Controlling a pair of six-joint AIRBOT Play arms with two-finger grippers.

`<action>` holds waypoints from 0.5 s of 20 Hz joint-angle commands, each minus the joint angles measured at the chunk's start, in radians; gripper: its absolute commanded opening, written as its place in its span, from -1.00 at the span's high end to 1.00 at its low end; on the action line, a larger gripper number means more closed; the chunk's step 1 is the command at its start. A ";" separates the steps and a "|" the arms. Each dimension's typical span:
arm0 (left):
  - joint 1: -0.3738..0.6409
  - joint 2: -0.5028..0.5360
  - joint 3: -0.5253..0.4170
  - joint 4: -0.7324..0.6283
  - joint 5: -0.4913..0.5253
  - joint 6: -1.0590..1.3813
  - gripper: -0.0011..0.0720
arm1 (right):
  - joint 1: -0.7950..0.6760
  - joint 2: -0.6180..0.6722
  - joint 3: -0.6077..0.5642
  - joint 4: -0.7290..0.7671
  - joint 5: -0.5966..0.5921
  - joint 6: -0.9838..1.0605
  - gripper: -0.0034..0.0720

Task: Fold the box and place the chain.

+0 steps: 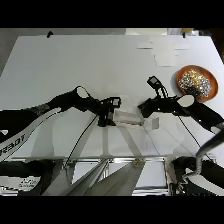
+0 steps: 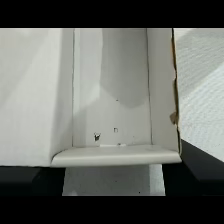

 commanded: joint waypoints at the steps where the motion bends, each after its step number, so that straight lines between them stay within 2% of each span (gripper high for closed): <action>1: 0.000 0.001 0.001 -0.001 0.005 -0.001 0.60 | 0.001 0.005 0.063 -0.012 0.123 0.057 0.87; 4: 0.000 0.001 0.001 -0.001 0.005 -0.001 0.60 | 0.001 0.038 0.161 -0.047 0.233 0.066 0.87; 6: 0.000 0.001 0.001 -0.001 0.005 -0.001 0.60 | 0.001 0.066 0.183 -0.093 0.296 0.061 0.87; 10: 0.000 0.001 0.001 -0.001 0.005 -0.001 0.60 | 0.001 0.103 0.177 -0.321 0.411 0.051 0.87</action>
